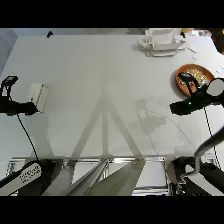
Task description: Fold the box and place the chain.
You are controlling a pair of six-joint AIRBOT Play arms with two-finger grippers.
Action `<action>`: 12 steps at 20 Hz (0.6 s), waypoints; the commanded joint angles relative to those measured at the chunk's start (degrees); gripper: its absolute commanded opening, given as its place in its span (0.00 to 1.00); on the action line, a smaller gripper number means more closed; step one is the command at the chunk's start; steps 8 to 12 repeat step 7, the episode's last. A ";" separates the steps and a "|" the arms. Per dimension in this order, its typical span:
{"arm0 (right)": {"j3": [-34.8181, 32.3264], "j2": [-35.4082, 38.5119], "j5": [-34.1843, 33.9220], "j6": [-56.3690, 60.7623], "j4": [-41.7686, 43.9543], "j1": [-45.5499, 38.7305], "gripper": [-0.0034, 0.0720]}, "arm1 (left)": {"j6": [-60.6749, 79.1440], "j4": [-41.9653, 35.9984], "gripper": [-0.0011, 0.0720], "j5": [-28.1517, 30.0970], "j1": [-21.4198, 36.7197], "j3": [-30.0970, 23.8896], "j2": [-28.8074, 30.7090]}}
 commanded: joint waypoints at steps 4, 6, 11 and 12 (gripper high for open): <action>-0.04 0.04 0.02 0.02 0.00 -0.02 0.08 | -1.46 1.38 0.97 -0.55 0.04 -0.04 5.33; -0.04 0.04 0.04 0.02 0.00 -0.02 0.08 | -1.46 1.33 0.97 -0.11 0.04 -0.04 7.15; -0.04 0.04 0.02 0.02 0.00 -0.02 0.08 | -1.46 1.33 0.97 -0.09 0.04 -0.04 7.78; -0.04 0.04 0.02 0.02 0.00 -0.02 0.08 | -1.46 1.33 0.97 -0.09 0.04 -0.04 7.78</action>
